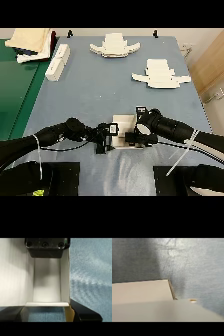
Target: Fold the box.
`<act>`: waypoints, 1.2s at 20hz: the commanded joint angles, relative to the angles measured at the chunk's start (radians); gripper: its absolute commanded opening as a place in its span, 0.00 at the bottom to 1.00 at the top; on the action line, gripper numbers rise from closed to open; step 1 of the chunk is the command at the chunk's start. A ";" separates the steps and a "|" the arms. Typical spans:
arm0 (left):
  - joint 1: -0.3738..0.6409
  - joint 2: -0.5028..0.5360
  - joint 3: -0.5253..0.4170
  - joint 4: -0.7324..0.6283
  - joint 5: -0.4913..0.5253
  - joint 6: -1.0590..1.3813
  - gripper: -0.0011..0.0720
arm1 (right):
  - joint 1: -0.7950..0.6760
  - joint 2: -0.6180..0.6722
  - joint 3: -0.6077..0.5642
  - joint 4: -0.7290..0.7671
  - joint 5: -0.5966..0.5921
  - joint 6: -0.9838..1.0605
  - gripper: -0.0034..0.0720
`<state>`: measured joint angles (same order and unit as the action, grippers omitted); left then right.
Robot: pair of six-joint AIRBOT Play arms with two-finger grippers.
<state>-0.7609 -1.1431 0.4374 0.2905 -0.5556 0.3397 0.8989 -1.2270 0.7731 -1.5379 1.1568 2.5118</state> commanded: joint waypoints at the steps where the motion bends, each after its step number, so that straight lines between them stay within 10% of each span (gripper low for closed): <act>1: 0.000 0.000 0.000 0.002 0.003 0.000 0.49 | 0.000 0.001 0.003 0.020 0.014 -0.026 0.70; 6: 0.000 0.000 0.000 0.002 0.003 0.000 0.49 | 0.000 0.000 0.030 -0.025 0.100 -0.002 0.60; 9: 0.000 0.000 0.000 0.002 0.003 0.000 0.49 | 0.000 0.000 0.030 -0.045 0.130 0.006 0.45; 11: 0.000 0.000 0.000 0.002 0.003 0.000 0.49 | 0.000 0.000 0.030 -0.046 0.129 0.005 0.04; 14: 0.000 0.000 0.000 0.002 0.003 0.000 0.49 | 0.000 0.000 0.030 -0.051 0.120 0.003 0.05; 15: 0.000 0.000 0.000 0.002 0.003 0.000 0.49 | 0.000 0.000 0.030 -0.052 0.112 0.001 0.08; 17: 0.000 0.000 0.000 0.002 0.003 0.000 0.49 | 0.000 0.000 0.030 -0.051 0.115 0.000 0.77; 24: 0.000 0.000 0.000 0.002 0.003 0.000 0.49 | 0.000 0.000 0.043 -0.018 0.121 -0.020 0.83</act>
<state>-0.7609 -1.1431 0.4374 0.2913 -0.5526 0.3397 0.8989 -1.2274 0.8059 -1.5753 1.2751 2.5050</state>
